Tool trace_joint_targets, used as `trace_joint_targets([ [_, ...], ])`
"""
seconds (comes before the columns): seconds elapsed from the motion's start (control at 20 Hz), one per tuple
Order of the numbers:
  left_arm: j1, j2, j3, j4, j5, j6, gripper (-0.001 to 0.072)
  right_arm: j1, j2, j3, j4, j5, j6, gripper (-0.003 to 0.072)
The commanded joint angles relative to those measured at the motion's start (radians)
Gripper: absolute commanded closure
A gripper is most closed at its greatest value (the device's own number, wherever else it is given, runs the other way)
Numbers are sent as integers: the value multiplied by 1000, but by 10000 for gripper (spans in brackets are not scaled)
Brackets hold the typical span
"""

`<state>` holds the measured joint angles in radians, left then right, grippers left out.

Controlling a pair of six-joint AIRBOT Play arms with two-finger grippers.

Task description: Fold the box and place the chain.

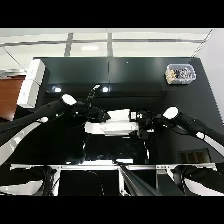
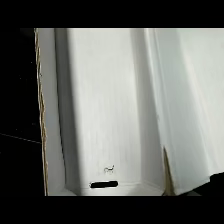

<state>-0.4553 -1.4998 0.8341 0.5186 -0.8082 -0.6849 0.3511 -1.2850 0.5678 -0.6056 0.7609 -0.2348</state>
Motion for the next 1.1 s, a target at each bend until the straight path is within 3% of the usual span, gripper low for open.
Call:
trace_joint_targets([
  [0.0,29,41,22,105,-35,0,687,0,0,0,3,-10,3,481],
  [0.25,142,278,31,189,-60,-35,687,0,0,0,3,-9,3,480],
  [0.4,159,436,-47,351,-124,60,686,0,0,0,3,-8,3,480],
  [0.6,130,525,-201,160,-149,480,683,0,0,0,3,-8,3,480],
  [0.65,110,519,-224,177,-129,627,646,0,0,0,3,-8,3,480],
  [0.75,69,492,-255,256,-39,808,53,0,0,0,3,-8,3,481],
  [0.8,54,463,-255,290,5,808,-4,0,0,0,3,-8,3,480],
  [0.95,16,384,-252,299,80,813,-4,0,0,0,3,-8,3,480],
  [1.05,-2,340,-238,279,79,814,2,0,0,0,3,-8,3,480],
])
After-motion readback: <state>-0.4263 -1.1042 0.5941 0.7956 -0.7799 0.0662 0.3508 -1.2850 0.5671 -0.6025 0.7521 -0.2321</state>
